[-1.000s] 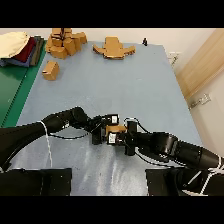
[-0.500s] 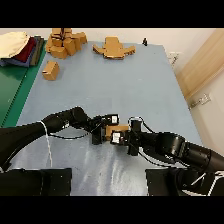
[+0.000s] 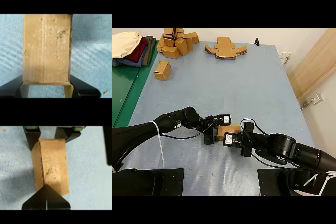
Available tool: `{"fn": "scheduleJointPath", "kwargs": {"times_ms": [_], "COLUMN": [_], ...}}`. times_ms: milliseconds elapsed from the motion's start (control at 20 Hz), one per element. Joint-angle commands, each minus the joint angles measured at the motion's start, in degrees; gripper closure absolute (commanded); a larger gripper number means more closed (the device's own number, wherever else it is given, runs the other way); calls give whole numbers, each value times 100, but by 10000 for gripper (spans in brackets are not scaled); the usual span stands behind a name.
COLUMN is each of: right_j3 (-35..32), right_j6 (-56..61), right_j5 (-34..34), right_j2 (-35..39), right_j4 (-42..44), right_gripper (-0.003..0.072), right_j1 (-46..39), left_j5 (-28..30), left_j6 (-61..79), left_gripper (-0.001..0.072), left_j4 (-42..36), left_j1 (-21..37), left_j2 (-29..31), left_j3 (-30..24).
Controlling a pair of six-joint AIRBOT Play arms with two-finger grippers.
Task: Fold the box.
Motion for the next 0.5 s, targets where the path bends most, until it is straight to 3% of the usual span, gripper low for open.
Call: {"fn": "scheduleJointPath", "kwargs": {"times_ms": [0, 300, 450], "right_j3": [-7, 31, 280], "right_j6": [4, 11, 428], "right_j5": [48, 35, -326], "right_j2": [-83, 26, 317], "right_j4": [-11, 26, 282], "right_gripper": [678, 678, 678], "right_j1": [-13, -9, -13], "left_j5": [0, 2, 0], "left_j6": [2, 2, 2], "left_gripper": [326, 326, 325], "left_j4": [2, 2, 2], "left_j1": [2, 2, 2], "left_j2": [2, 2, 2], "left_j3": [-2, -2, -2]}}
